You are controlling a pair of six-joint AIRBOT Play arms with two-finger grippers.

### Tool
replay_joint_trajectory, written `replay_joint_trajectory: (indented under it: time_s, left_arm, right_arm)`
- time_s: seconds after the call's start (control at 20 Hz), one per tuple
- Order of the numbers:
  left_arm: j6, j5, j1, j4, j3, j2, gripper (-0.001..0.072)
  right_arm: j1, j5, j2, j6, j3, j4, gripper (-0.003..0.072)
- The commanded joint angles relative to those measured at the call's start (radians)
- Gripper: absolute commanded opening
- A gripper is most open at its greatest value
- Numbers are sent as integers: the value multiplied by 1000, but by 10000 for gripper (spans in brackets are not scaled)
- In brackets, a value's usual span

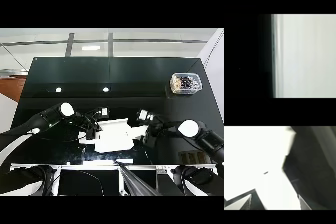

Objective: Fold the box and place the chain.

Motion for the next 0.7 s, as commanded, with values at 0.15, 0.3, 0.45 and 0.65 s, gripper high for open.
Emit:
replay_joint_trajectory:
  time_s: [0.15,0.3,0.45,0.65]
  left_arm:
    - [0,-3,0,1,0,-1,32]
    - [0,-3,0,1,0,-1,32]
    - [0,-3,0,1,0,-1,32]
    - [0,-3,0,1,0,-1,32]
  right_arm:
    - [69,86,-85,-208,-6,47,703]
    - [93,72,-121,-262,-6,76,702]
    - [168,24,-148,-277,-6,90,702]
    - [227,-93,-161,-276,-6,103,702]
